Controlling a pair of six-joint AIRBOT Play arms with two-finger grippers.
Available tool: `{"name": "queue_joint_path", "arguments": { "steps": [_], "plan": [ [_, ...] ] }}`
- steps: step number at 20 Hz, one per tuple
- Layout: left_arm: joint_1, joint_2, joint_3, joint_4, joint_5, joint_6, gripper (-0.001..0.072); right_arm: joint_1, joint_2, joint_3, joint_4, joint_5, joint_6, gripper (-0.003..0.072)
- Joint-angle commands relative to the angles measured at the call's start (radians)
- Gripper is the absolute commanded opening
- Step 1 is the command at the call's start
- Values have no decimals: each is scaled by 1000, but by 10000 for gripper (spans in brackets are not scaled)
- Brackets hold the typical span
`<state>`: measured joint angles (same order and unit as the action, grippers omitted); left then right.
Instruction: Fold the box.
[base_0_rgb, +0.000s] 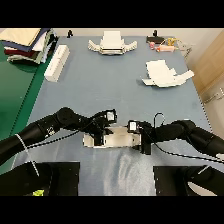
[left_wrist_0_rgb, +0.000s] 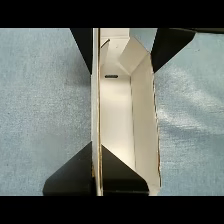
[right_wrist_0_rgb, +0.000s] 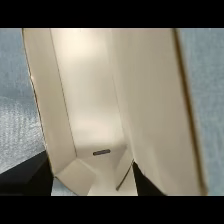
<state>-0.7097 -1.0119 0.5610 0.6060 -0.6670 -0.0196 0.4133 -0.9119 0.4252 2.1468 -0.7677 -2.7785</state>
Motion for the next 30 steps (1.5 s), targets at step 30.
{"name": "queue_joint_path", "arguments": {
  "steps": [30],
  "plan": [
    [0, 0, 1, 0, 2, 0, 14, -67, -87, -1, 97, -37, -220, 720]
  ]
}}
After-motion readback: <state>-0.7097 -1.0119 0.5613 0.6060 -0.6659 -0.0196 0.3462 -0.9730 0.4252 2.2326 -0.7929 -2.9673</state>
